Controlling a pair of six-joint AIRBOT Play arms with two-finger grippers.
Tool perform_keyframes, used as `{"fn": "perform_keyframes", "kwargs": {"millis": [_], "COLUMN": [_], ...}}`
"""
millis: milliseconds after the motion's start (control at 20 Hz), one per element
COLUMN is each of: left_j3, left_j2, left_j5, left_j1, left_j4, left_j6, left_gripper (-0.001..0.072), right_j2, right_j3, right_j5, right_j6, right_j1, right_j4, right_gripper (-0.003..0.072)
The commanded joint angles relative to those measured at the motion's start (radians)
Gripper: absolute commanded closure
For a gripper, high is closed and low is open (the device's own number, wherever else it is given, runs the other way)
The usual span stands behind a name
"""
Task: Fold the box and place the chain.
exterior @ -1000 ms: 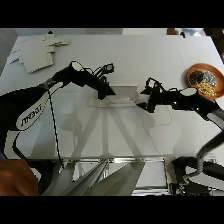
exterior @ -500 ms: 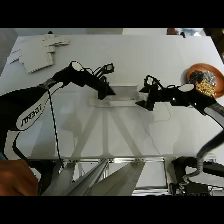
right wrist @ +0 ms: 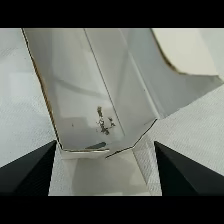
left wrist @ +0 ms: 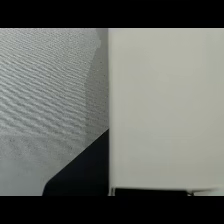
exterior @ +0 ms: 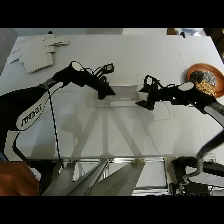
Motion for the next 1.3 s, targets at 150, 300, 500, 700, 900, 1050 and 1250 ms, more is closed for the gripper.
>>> {"fn": "perform_keyframes", "kwargs": {"millis": [150,300,500,700,900,1050,1250], "left_j3": [0.000,0.000,0.000,0.000,0.000,0.000,0.000], "left_j2": [-0.001,-0.001,-0.001,-0.001,-0.001,-0.001,-0.001], "left_j5": [0.000,0.000,0.000,0.000,0.000,0.000,0.000], "left_j1": [0.000,0.000,0.000,0.000,0.000,0.000,0.000], "left_j4": [0.000,0.000,0.000,0.001,0.001,0.000,0.000], "left_j6": [0.000,0.000,0.000,0.000,0.000,0.000,0.000], "left_gripper": [0.0700,0.0700,0.0700,0.0700,0.0700,0.0700,0.0700], "right_j2": [-0.001,-0.011,-0.080,-0.094,-0.136,-0.164,-0.201], "right_j3": [0.021,0.027,0.084,0.124,0.156,0.172,0.179], "right_j5": [0.066,0.063,0.153,0.166,0.198,0.208,0.220], "right_j6": [0.004,-0.005,-0.004,0.001,0.005,0.005,-0.013], "right_j1": [-0.029,-0.033,-0.033,-0.033,-0.033,-0.033,-0.033], "right_j4": [-0.002,-0.002,-0.002,-0.004,-0.041,-0.046,-0.047], "right_gripper": [-0.0004,-0.0004,-0.0004,-0.0004,-0.0004,-0.0004,-0.0004]}}
